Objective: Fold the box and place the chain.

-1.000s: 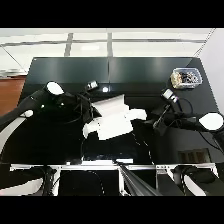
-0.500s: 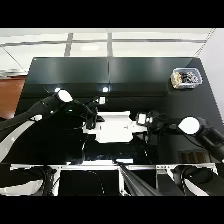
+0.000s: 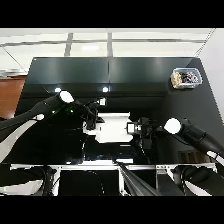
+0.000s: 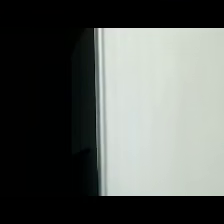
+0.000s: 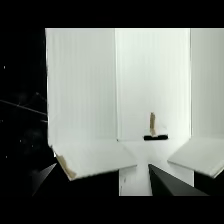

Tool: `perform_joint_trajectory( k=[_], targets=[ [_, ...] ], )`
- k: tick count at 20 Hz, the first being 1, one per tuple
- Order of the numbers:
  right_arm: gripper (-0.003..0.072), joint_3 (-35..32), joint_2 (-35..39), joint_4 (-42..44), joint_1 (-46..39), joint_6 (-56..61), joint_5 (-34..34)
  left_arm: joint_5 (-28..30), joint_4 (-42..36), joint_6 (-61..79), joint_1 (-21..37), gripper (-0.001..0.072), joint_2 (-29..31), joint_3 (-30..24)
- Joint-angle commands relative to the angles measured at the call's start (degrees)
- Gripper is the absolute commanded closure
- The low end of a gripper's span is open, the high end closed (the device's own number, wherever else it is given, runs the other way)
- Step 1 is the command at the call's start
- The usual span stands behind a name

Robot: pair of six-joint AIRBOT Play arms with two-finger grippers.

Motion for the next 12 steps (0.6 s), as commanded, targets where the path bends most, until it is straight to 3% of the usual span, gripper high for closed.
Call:
perform_joint_trajectory(
  k=[1,4,7,12],
  targets=[
    [0.0041,0.02,-1.36,9.03,2.67,2.51,-6.19,-0.39,0.07,0.09,-0.02,0.0685,-0.07,-0.04],
    [0.0042,1.57,-1.29,9.22,2.21,1.25,-10.40,-0.98,0.07,0.09,-0.02,0.0685,-0.09,-0.04],
    [0.0041,4.37,-1.07,2.60,1.88,-2.38,-8.83,-1.29,0.07,0.09,-0.02,0.0685,-0.07,-0.04],
    [0.0042,5.09,-1.07,4.15,-2.54,-2.40,-7.65,-1.29,0.07,0.11,-0.02,0.0685,-0.07,-0.04]
  ],
)
